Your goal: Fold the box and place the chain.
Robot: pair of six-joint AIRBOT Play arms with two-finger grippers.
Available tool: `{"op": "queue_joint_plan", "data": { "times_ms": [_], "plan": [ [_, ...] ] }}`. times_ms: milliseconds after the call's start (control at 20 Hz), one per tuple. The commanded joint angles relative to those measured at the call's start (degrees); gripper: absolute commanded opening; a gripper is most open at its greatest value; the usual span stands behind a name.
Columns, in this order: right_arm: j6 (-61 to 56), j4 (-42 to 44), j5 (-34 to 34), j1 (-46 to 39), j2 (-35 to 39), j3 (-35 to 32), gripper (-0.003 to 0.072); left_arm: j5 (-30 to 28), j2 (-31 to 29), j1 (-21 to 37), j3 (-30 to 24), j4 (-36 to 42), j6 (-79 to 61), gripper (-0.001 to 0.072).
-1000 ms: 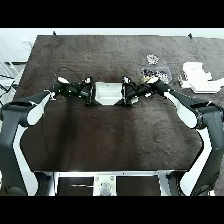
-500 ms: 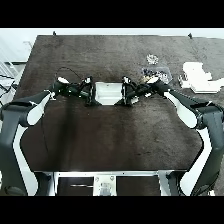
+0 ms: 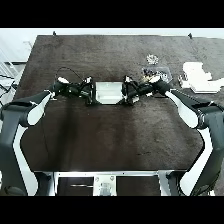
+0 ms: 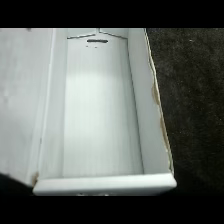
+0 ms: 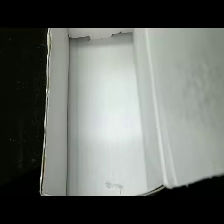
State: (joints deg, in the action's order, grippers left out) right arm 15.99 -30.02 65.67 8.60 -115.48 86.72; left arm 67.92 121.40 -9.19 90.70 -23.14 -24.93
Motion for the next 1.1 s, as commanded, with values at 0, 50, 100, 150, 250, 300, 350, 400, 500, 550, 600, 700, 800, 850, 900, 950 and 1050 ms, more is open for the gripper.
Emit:
{"op": "queue_joint_plan", "data": {
  "times_ms": [0, 50, 100, 150, 250, 300, 350, 400, 500, 550, 600, 700, 800, 850, 900, 950, 1050],
  "plan": [
    [-1.44, -1.64, 1.73, -1.01, 1.4, 0.07, 0.0656, 0.44, 0.02, 0.07, 0.0, -0.22, 0.0, 0.0428],
    [-2.67, -2.64, 1.99, -1.42, 1.9, 0.07, 0.0656, 0.46, 0.02, 0.07, 0.0, -0.22, 0.0, 0.0428],
    [-3.8, -3.82, 2.34, -1.84, 2.54, 0.04, 0.0656, 0.46, 0.02, 0.07, 0.0, -0.24, 0.0, 0.0428],
    [-4.92, -5.07, 2.67, -2.25, 3.21, 0.04, 0.0656, 0.44, 0.02, 0.07, 0.0, -0.24, 0.0, 0.0428],
    [-7.34, -7.1, 3.69, -3.34, 5.11, 0.04, 0.0656, 0.46, 0.02, 0.07, 0.0, -0.24, 0.0, 0.0428],
    [-8.72, -8.11, 4.26, -4.02, 6.27, 0.04, 0.0656, 0.46, 0.02, 0.07, 0.0, -0.24, 0.0, 0.0428],
    [-9.81, -8.66, 4.72, -4.72, 7.34, 0.04, 0.0656, 0.46, 0.02, 0.07, 0.0, -0.24, 0.0, 0.0428],
    [-10.93, -8.63, 5.57, -5.53, 8.48, 0.04, 0.0656, 0.44, 0.02, 0.07, 0.0, -0.24, 0.0, 0.0428],
    [-13.0, -8.57, 7.98, -6.38, 10.32, 0.07, 0.0656, 0.44, 0.02, 0.07, 0.0, -0.24, 0.0, 0.0428],
    [-13.79, -8.44, 9.51, -6.4, 10.93, 0.04, 0.0655, 0.42, 0.02, 0.09, 0.0, -0.24, 0.0, 0.0428],
    [-14.38, -7.91, 10.99, -6.25, 11.37, 0.04, 0.0614, 0.42, 0.02, 0.07, 0.0, -0.24, 0.0, 0.0428],
    [-14.29, -5.44, 13.51, -5.42, 11.34, 0.0, 0.0206, 0.39, 0.02, 0.07, 0.0, -0.24, 0.0, 0.0428],
    [-13.99, -2.27, 13.68, -4.13, 11.32, -0.02, 0.0012, 0.39, 0.02, 0.07, 0.0, -0.24, 0.0, 0.0428],
    [-13.86, 0.09, 12.92, -3.37, 11.32, -0.02, 0.0011, 0.39, 0.02, 0.07, 0.0, -0.24, 0.0, 0.0428],
    [-13.84, 2.08, 11.3, -2.71, 11.32, 0.0, 0.0011, 0.39, 0.02, 0.07, 0.0, -0.24, 0.0, 0.0429],
    [-13.9, 3.23, 8.33, -2.08, 11.32, 0.0, 0.0011, 0.39, 0.02, 0.07, 0.0, -0.24, 0.0, 0.0428],
    [-14.19, 3.67, 1.66, -1.18, 11.21, -0.02, 0.0011, 0.39, 0.02, 0.07, 0.0, -0.24, 0.0, 0.0429]
  ]
}}
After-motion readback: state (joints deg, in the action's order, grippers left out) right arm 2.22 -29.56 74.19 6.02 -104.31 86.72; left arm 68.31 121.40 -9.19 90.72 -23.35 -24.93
